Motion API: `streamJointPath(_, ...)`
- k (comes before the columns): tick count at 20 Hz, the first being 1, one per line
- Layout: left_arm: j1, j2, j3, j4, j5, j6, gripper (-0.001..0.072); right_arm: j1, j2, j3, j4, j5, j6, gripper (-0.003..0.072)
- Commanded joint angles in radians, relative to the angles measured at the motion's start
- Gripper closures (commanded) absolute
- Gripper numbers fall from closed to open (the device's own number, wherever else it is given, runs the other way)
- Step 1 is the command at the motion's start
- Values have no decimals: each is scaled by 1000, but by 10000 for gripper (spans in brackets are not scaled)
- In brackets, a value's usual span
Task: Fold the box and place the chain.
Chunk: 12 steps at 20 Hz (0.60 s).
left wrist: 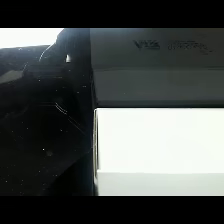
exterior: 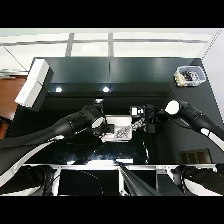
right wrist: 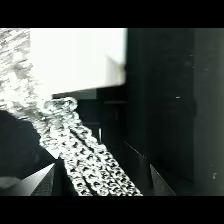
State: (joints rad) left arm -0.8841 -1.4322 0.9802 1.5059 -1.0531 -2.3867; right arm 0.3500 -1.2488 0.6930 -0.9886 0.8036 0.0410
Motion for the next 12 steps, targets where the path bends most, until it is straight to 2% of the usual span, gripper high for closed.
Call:
streamJointPath(1,1,0,1,0,0,0,677,1,-7,1,14,-27,0,-18)
streamJointPath(12,1,0,1,0,0,0,676,1,-34,1,13,21,7,-17)
